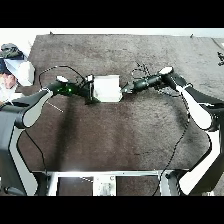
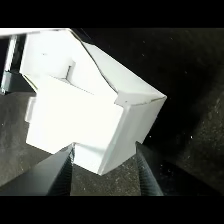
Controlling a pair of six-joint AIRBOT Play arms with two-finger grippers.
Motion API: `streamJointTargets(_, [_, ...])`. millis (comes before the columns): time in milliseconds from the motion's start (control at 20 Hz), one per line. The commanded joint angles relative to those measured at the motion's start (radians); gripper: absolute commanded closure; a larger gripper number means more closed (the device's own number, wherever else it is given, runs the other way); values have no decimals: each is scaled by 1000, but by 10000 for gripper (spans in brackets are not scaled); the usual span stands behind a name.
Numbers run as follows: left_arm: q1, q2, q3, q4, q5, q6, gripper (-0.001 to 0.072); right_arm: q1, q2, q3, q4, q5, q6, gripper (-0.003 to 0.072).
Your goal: Fold the box and place the chain.
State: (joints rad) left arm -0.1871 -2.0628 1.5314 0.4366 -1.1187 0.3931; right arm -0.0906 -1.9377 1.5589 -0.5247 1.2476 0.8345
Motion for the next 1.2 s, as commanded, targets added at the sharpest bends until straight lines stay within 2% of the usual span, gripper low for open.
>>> streamJointTargets(0, [0, -1, 0, 0, 0, 0, 357, 27, 1, 23, -13, -15, 43, 251])
streamJointTargets(250, [0, -1, 0, 0, 0, 0, 357, 105, 1, 152, -322, -24, 283, 251])
streamJointTargets(400, [0, -1, 0, 0, 0, 0, 357, 144, 1, 191, -390, -29, 353, 251])
streamJointTargets(650, [0, 0, 0, 0, 0, 0, 357, 217, 0, 192, -478, -84, 418, 251])
streamJointTargets(950, [0, 0, 0, 0, 0, 0, 357, 282, 0, 193, -686, -131, 575, 251])
streamJointTargets(1150, [0, -1, 0, 0, 0, 0, 357, 317, -7, 230, -828, -112, 687, 252])
